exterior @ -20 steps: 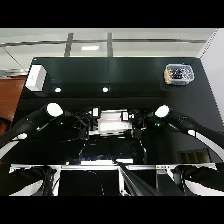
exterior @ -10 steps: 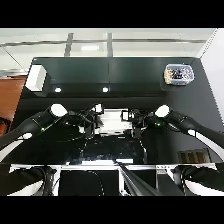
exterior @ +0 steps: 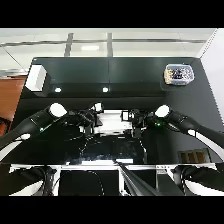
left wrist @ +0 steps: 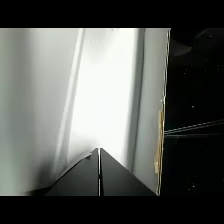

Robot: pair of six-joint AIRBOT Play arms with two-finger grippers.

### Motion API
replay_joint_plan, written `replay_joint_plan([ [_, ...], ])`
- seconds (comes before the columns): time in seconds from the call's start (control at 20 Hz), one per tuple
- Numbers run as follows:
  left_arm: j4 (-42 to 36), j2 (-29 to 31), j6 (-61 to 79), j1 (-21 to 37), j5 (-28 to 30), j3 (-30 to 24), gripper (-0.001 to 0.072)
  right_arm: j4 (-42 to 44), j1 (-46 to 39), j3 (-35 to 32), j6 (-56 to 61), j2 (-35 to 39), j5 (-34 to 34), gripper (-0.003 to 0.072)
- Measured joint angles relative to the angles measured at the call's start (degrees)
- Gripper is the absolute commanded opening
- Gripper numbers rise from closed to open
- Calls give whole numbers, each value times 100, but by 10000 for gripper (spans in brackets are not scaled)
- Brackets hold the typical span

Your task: Fold the box and place the chain.

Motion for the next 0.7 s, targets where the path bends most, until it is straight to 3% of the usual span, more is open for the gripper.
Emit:
replay_joint_plan([
  [0.25, 2203, 848, -2592, 361, -452, 199, 25, -2, 0, 0, 0, 0, 2, 65],
  [0.4, 3272, 1421, -4564, 992, -734, 151, 27, -2, 0, 0, 2, 0, 2, 65],
  [0.55, 3167, 1543, -6133, 1893, -1152, -107, 27, -2, 0, 0, 4, 0, 2, 65],
  [0.7, 1746, 1119, -6450, 2723, -1805, -448, 24, -2, 0, 0, 4, 0, 2, 65],
])
